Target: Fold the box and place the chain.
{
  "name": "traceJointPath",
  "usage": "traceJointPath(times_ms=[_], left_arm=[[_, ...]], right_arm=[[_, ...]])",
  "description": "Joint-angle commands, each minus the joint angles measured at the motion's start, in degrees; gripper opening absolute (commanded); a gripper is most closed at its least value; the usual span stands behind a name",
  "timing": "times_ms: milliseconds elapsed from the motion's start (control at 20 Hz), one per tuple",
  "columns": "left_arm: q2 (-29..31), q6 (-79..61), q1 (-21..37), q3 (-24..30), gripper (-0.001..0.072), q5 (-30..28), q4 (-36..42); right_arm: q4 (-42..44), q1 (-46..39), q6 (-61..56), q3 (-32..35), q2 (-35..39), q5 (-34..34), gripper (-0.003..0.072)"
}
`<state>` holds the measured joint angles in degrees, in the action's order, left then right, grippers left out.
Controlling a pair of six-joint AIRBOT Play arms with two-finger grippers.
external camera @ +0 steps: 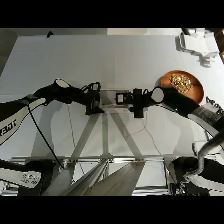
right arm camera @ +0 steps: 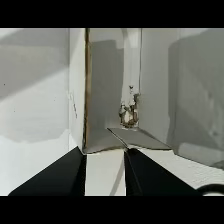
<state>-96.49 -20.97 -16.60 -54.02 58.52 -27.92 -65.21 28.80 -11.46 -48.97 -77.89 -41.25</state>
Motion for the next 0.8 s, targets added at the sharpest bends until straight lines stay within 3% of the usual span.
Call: traceJointPath(times_ms=[0, 50, 150, 450, 750], left_arm=[[0.0, 0.0, 0.0, 0.0, 0.0187, 0.0, 0.0], [0.0, 0.0, 0.0, 0.0, 0.0187, 0.0, 0.0], [0.0, 0.0, 0.0, 0.0, 0.0187, 0.0, 0.0], [0.0, 0.0, 0.0, 0.0, 0.0187, 0.0, 0.0], [0.0, 0.0, 0.0, 0.0, 0.0187, 0.0, 0.0]], right_arm=[[0.9, 0.4, 0.0, -0.1, -0.2, 0.7, 0.0213], [0.9, 0.4, 0.0, -0.1, -0.2, 0.9, 0.0201], [1.0, 0.4, 0.0, -0.1, -0.2, 2.2, 0.0105], [5.5, 0.4, 0.0, -0.1, -0.2, 4.8, 0.0089], [5.0, 0.4, 0.0, -0.1, -0.2, 0.4, 0.0094]])
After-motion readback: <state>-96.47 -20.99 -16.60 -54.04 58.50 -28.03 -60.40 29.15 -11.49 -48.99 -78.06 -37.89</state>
